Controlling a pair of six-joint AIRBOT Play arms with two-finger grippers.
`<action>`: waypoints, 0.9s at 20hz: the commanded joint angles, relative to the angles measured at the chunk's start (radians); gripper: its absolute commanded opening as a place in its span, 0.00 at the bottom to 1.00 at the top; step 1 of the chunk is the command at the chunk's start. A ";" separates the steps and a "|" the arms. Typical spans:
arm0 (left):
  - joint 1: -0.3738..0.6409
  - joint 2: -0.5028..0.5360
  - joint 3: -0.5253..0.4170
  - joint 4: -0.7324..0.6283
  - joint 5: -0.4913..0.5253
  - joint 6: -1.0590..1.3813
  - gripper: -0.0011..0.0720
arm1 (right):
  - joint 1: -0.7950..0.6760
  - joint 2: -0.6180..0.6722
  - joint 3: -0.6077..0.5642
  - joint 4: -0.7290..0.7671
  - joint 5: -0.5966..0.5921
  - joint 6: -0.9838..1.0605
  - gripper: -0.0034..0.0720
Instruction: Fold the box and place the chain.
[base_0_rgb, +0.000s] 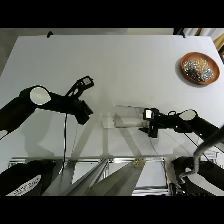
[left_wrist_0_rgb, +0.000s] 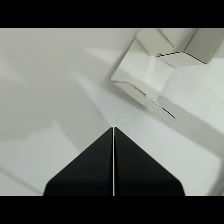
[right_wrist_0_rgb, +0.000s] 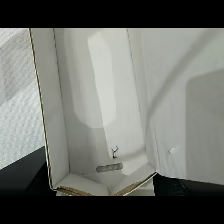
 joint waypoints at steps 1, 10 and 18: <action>0.041 -0.110 -0.006 -0.100 -0.046 -0.224 0.02 | 0.000 0.001 0.000 0.000 0.001 0.000 0.57; -0.017 -0.322 -0.006 -0.237 0.051 -0.279 0.02 | 0.000 0.001 0.000 0.000 0.001 0.000 0.57; -0.038 -0.354 -0.006 -0.246 0.074 -0.306 0.02 | 0.000 0.001 0.000 0.000 0.001 0.000 0.57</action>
